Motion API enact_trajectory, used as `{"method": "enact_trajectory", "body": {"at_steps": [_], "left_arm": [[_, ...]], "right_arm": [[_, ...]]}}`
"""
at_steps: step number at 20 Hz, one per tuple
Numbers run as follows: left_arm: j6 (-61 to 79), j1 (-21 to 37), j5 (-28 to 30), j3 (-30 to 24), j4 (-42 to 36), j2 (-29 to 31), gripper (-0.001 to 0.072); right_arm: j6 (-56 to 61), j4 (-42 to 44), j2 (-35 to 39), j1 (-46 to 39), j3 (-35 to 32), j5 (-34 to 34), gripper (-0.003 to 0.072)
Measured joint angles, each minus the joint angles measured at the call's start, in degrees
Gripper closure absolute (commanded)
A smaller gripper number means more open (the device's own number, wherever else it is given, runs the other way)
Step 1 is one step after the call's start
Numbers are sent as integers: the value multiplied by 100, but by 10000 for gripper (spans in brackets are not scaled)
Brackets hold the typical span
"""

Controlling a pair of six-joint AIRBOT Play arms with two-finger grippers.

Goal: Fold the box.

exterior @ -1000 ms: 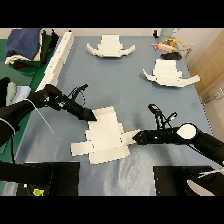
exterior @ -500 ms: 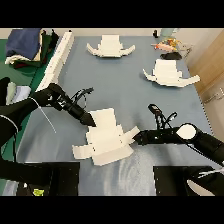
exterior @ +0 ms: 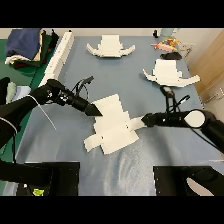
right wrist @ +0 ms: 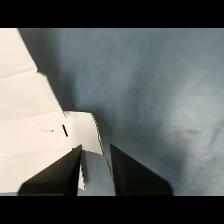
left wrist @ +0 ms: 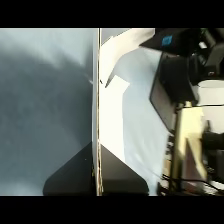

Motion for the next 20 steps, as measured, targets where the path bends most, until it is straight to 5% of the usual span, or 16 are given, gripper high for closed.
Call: {"method": "enact_trajectory", "body": {"at_steps": [6,12,20], "left_arm": [[802,-990,1388,-155,752,1093,701],[1867,-2175,3222,-1237,988,2490,700],[2315,-3047,4806,-2170,1034,2656,697]], "right_arm": [[789,-940,-7,-726,1023,170,200],[949,-1001,-319,-874,1217,205,199],[981,-767,-671,-837,1241,199,199]]}}
